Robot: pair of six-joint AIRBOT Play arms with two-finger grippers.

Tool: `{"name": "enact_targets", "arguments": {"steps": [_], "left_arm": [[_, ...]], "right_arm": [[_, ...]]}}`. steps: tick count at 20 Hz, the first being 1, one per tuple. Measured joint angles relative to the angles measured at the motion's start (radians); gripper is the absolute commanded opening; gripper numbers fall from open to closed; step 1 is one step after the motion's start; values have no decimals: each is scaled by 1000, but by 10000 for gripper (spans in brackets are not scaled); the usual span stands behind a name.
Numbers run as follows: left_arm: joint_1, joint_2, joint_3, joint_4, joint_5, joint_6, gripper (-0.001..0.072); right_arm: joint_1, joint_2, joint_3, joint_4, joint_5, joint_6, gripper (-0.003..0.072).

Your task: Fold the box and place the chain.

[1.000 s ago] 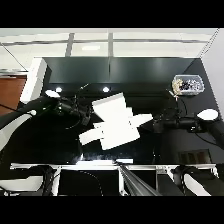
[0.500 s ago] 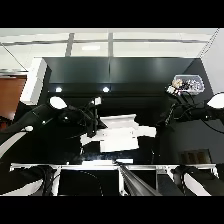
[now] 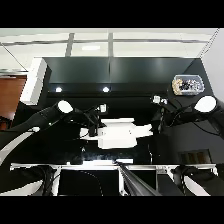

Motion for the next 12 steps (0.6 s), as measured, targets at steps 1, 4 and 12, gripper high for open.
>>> {"name": "enact_targets", "arguments": {"steps": [1, 4, 12], "left_arm": [[0, -1, 1, 1, -6, 4, 25], [-1, -4, 2, 10, -27, 11, 25], [-1, -5, 2, 26, -27, 16, 25]], "right_arm": [[13, 0, -19, 7, 2, 3, 556], [72, 0, -84, 22, -39, 8, 557], [307, 0, -199, 32, -322, -94, 558]]}}
